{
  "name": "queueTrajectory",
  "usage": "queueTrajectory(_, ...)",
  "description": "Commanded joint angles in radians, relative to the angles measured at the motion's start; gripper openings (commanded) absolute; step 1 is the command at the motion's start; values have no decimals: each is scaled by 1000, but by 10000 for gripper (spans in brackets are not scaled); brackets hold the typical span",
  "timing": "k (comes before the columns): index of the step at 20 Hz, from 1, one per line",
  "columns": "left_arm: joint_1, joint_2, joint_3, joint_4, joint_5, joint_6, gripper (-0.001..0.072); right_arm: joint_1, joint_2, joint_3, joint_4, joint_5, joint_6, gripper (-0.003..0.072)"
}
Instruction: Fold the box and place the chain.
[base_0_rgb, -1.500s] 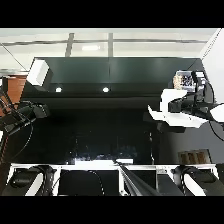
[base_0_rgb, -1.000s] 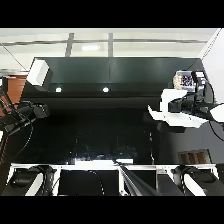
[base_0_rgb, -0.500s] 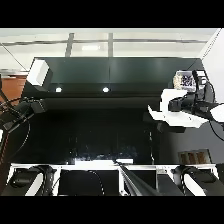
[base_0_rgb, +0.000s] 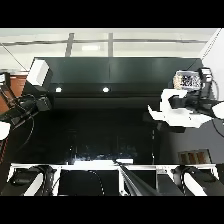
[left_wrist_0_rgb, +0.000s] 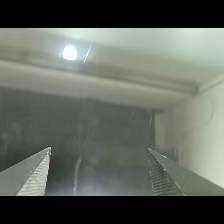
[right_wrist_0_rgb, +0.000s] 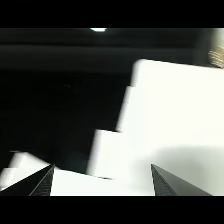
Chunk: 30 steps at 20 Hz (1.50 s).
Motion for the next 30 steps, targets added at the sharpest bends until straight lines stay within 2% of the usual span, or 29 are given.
queueTrajectory(1, 1, -10, 1, 20, -110, 11, 712, -201, -4, 70, -210, 72, 155, 714)
queueTrajectory(5, 1, -10, 1, 32, -171, 11, 712, -578, -47, 101, -237, 19, 245, 713)
queueTrajectory(7, 1, -10, 1, 30, -167, 11, 712, -721, -132, 124, -159, 93, 238, 713)
queueTrajectory(9, 1, -11, 1, 30, -166, 11, 712, -793, -265, 200, -27, 227, 48, 713)
queueTrajectory(13, 0, -11, 1, 29, -167, 16, 711, -787, -528, 400, 140, 491, -245, 712)
queueTrajectory(16, 0, -11, 1, 28, -167, 28, 711, -723, -665, 519, 153, 587, -301, 712)
queueTrajectory(18, 0, -11, 1, 25, -166, 28, 711, -678, -721, 549, 124, 627, -312, 710)
queueTrajectory(19, 0, -11, 1, 24, -166, 28, 711, -660, -737, 549, 109, 627, -311, 599)
queueTrajectory(20, 0, -11, 1, 24, -167, 28, 711, -648, -748, 549, 106, 631, -311, 549)
queueTrajectory(21, 0, -11, 1, 23, -169, 28, 711, -639, -753, 549, 106, 631, -311, 531)
queueTrajectory(22, 0, -11, 1, 23, -168, 28, 711, -636, -753, 550, 105, 642, -311, 345)
queueTrajectory(23, 0, -11, 1, 23, -167, 28, 711, -636, -753, 550, 105, 662, -311, 226)
queueTrajectory(24, 0, -11, 1, 23, -168, 28, 711, -638, -752, 550, 97, 686, -315, 48)
queueTrajectory(25, 0, -11, 1, 23, -168, 28, 711, -639, -749, 550, 96, 719, -335, 19)
queueTrajectory(27, 0, -11, 1, 21, -168, 28, 711, -636, -725, 549, 106, 773, -357, 18)
queueTrajectory(30, 1, -11, 1, 22, -161, 28, 711, -624, -624, 549, 166, 764, -372, 18)
